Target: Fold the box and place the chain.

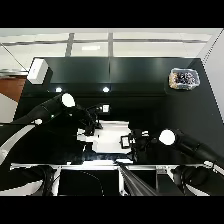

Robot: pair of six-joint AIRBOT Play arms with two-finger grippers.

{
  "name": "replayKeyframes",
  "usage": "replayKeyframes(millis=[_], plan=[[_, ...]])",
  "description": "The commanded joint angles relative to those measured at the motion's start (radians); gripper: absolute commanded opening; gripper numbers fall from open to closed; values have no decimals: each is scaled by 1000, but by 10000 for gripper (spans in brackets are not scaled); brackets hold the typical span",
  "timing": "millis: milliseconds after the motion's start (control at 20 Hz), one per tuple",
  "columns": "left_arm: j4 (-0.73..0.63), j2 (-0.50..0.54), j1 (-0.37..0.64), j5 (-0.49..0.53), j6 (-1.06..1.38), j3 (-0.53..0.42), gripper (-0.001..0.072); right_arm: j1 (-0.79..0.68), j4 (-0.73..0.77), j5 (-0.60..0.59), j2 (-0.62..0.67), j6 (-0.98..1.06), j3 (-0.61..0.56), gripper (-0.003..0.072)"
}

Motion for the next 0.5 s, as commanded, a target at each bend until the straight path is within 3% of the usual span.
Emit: replayKeyframes(millis=[0,450], plan=[[0,0,1,-2,0,1,25,16,29,-70,-8,10,0,705],[0,0,1,-5,0,1,25,-77,17,-88,90,139,40,705]])
